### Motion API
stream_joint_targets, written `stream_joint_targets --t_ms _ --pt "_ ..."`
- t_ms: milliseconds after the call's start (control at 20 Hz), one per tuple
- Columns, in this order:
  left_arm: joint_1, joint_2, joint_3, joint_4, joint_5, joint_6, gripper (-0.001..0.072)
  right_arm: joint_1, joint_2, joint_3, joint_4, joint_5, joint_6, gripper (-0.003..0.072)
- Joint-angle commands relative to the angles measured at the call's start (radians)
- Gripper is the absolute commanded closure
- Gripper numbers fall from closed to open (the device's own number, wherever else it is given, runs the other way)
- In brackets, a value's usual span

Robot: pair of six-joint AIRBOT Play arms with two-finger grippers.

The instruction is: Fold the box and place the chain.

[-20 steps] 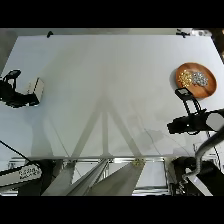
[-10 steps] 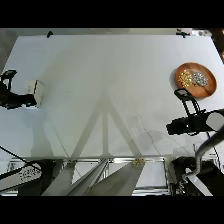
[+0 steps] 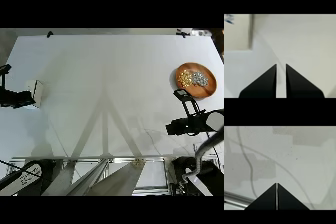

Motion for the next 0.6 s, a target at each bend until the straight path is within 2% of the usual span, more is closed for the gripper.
stream_joint_targets --t_ms 0,50,250,350,550 --pt "-0.072 0.021 -0.059 -0.039 0.162 -0.028 0.0669 0.0 0.0 0.0 0.033 0.035 0.008 0.0671" --pt "-0.103 0.027 -0.106 -0.021 0.146 -0.063 0.0705 0.0 0.0 0.0 0.034 0.035 0.007 0.0671" --pt "-0.233 0.059 -0.294 0.067 -0.018 -0.173 0.0705 0.0 0.0 0.0 0.036 0.034 0.007 0.0671" --pt "-0.275 0.058 -0.325 0.102 -0.06 -0.209 0.0704 0.0 0.0 0.0 0.036 0.031 0.007 0.0671" --pt "-0.282 0.059 -0.324 0.07 -0.114 -0.208 0.0695 0.0 0.0 0.0 0.036 0.027 0.007 0.0671"
